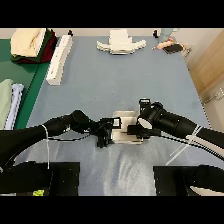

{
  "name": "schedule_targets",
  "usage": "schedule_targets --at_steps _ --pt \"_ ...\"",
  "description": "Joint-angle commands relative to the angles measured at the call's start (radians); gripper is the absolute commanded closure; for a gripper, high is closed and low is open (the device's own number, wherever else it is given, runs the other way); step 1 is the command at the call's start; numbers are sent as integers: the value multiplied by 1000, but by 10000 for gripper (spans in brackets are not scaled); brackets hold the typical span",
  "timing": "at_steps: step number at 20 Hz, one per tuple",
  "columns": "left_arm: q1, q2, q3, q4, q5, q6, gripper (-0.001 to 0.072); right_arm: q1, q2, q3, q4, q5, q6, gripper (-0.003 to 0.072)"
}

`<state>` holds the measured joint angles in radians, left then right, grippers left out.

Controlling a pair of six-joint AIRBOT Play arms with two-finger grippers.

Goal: Fold the box.

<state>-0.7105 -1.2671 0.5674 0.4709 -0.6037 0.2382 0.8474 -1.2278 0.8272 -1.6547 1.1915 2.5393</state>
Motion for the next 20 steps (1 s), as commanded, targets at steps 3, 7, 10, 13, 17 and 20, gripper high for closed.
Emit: schedule_targets --at_steps 3,7,10,13,17,20 --pt "0 1 0 0 0 0 245 1 1 1 12 13 -12 410" --pt "0 1 0 0 0 0 245 1 1 0 21 19 -19 358" --pt "0 1 0 0 0 0 245 0 1 0 19 35 -19 360" --pt "0 1 0 0 0 0 245 0 0 0 19 52 -18 609" --pt "0 1 0 0 0 0 245 0 0 0 13 56 -24 682" --pt "0 1 0 0 0 0 245 0 4 1 11 57 -36 343"
